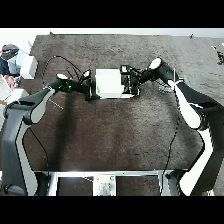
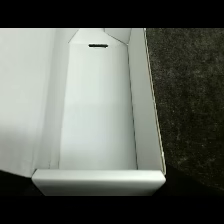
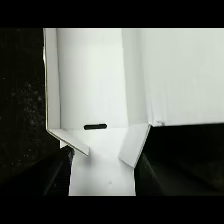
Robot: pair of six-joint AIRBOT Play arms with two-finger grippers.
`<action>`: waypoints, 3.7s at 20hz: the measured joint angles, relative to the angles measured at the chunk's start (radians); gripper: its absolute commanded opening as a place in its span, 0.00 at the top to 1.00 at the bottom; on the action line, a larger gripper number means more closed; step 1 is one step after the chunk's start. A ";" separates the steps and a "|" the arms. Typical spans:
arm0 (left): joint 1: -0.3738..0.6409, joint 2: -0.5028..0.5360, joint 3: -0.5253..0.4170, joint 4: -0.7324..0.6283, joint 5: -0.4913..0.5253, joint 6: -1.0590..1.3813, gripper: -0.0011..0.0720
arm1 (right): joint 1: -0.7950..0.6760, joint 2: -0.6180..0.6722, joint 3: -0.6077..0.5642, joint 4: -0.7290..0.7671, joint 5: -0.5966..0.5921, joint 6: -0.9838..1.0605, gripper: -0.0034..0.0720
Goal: Fold the box and place the chain.
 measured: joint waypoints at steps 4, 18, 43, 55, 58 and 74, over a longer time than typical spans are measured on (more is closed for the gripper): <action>0.000 0.000 0.000 0.000 0.000 0.000 0.32 | 0.003 -0.002 -0.001 0.000 0.021 0.003 0.65; 0.002 0.000 0.000 0.000 0.000 0.004 0.32 | 0.032 -0.003 -0.028 0.037 -0.016 0.004 0.65; 0.000 0.000 0.000 0.001 -0.002 0.003 0.32 | 0.063 -0.003 -0.028 0.066 -0.035 0.005 0.00; 0.000 0.000 0.000 -0.001 0.001 0.000 0.32 | 0.032 0.035 -0.029 -0.105 0.044 0.334 0.94; 0.000 0.000 0.000 -0.001 0.001 0.001 0.32 | -0.016 0.060 -0.028 -0.132 0.078 0.549 0.94; 0.000 0.000 0.000 0.000 0.000 0.005 0.32 | -0.227 -0.003 -0.029 -0.018 0.085 1.118 0.94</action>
